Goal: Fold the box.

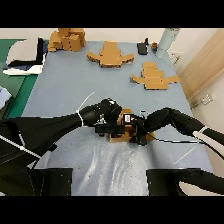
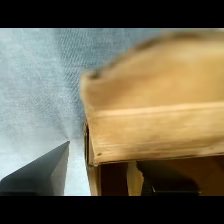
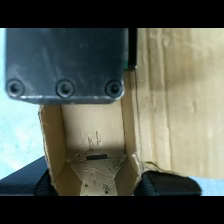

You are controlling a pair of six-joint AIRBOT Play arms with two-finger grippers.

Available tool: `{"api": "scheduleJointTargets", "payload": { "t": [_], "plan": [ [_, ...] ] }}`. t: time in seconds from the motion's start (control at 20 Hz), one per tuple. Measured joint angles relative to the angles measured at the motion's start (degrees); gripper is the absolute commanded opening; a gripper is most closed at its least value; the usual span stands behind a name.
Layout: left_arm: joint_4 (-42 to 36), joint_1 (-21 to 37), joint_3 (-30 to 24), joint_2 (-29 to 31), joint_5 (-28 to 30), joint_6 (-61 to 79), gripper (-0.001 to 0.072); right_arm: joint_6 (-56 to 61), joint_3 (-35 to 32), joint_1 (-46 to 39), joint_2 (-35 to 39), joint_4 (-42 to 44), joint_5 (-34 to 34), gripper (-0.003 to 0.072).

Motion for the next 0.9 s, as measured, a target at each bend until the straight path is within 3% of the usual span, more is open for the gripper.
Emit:
{"api": "scheduleJointTargets", "payload": {
  "t": [0.1,0.15,0.2,0.25,0.6,0.65,0.9],
  "plan": [
    [0.09,0.15,0.42,0.0,0.0,0.0,0.0515,0.0,-0.02,0.0,0.0,0.0,-0.02,0.0571],
    [0.17,0.13,0.63,0.0,0.0,0.0,0.0418,0.0,-0.02,0.0,0.0,0.0,0.0,0.0571],
    [0.17,0.09,0.79,0.0,0.07,-0.02,0.0224,0.0,0.0,0.0,0.0,0.0,0.0,0.0572],
    [0.26,0.11,0.92,0.0,0.13,-0.02,0.0108,0.0,0.0,0.0,0.0,0.0,0.0,0.0571],
    [0.83,-0.02,1.16,-0.02,0.35,1.16,0.0094,0.11,-0.02,0.0,0.0,0.04,0.02,0.0571],
    [0.81,-0.02,1.18,-0.02,0.39,1.27,0.0016,0.15,-0.02,0.0,0.0,0.04,0.02,0.0571],
    [0.79,0.0,1.2,-0.04,0.81,1.44,0.0016,0.17,-0.02,-0.02,0.0,0.07,0.0,0.0571]
  ]
}}
